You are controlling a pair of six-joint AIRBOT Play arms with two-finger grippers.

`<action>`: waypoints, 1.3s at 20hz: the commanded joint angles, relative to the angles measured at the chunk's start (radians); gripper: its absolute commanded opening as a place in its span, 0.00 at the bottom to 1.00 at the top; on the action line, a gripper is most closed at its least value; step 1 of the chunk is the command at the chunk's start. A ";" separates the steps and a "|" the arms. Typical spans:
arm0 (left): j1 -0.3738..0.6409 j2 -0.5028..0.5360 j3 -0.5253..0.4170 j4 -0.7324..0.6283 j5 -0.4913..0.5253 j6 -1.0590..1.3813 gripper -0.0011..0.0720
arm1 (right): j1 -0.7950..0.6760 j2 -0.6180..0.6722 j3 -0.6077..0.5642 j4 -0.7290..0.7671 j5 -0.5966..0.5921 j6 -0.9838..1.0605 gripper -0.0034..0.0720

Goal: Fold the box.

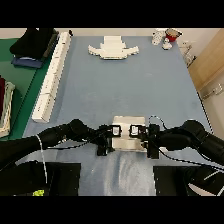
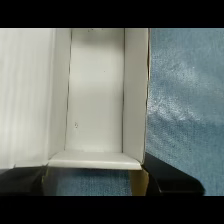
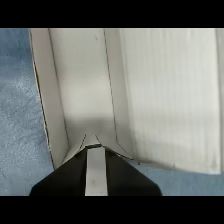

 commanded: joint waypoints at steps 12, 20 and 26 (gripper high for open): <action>0.000 -0.001 0.000 0.000 0.000 0.000 0.74 | 0.000 0.000 0.001 -0.068 -0.031 0.122 0.09; 0.000 -0.001 0.000 0.000 0.000 0.000 0.74 | -0.024 0.061 0.048 -0.707 -0.412 0.976 0.05; 0.000 -0.001 0.000 0.000 0.000 0.000 0.74 | -0.524 0.052 0.053 -0.342 -0.393 1.131 0.05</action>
